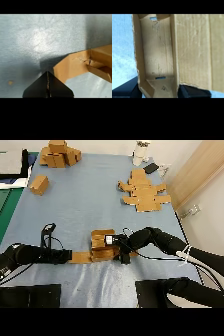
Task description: Fold the box.
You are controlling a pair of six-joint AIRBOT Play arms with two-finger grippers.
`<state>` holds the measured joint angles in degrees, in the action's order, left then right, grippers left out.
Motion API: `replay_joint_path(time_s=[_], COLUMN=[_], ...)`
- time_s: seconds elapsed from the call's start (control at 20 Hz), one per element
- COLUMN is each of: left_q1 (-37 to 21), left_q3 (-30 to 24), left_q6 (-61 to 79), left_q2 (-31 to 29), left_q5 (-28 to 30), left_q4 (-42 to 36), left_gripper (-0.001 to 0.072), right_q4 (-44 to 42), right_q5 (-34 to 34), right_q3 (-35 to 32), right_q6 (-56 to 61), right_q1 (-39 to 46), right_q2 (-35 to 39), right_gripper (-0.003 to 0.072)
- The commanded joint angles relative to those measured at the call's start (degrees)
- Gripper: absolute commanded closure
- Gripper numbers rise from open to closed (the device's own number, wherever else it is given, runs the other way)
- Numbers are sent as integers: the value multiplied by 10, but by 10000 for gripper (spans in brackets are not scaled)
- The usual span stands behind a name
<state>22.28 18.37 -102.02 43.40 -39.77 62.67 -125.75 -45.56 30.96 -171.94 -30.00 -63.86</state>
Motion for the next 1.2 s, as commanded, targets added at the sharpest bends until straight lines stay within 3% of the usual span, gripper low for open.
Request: replay_joint_path(time_s=[0.0,0.6,0.8,1.15], left_q1=[39,136,138,130], left_q3=[-1,6,40,46], left_q6=[-9,-6,-4,2], left_q2=[27,63,44,61], left_q5=[39,141,141,147], left_q4=[-31,-96,-99,-99], left_gripper=[700,700,698,695], right_q4=[0,0,0,0], right_q5=[0,0,0,0], right_q3=[0,0,0,0], right_q6=[0,0,0,0], right_q1=[0,0,0,0], right_q2=[0,0,0,0], right_gripper=[168,167,167,167])
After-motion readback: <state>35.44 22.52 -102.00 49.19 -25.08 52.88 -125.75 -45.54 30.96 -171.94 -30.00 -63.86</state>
